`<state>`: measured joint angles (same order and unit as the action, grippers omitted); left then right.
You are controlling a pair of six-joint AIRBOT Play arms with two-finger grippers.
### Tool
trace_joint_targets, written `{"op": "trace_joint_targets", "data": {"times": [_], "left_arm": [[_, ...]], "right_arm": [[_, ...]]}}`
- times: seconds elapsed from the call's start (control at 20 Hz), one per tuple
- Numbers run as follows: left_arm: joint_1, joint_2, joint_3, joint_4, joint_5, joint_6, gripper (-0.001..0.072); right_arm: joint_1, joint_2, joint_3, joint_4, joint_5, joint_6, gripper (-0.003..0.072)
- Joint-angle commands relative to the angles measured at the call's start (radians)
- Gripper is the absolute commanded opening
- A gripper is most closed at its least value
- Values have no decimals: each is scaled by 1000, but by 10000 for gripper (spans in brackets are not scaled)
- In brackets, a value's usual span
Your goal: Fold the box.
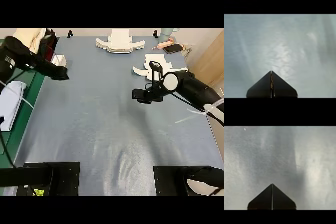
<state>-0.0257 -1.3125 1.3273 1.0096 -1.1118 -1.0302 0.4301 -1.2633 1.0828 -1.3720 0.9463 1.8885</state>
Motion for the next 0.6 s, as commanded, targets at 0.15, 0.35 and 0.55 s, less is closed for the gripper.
{"op": "trace_joint_targets", "data": {"times": [0.15,0.35,0.55], "left_arm": [[-287,222,-293,49,159,-150,15],[-367,222,-293,45,151,-167,17],[-392,222,-293,42,152,-167,17]], "right_arm": [[-6,-117,131,55,21,-76,4],[-6,-117,131,55,21,-76,5],[-6,-117,131,56,21,-76,4]]}}
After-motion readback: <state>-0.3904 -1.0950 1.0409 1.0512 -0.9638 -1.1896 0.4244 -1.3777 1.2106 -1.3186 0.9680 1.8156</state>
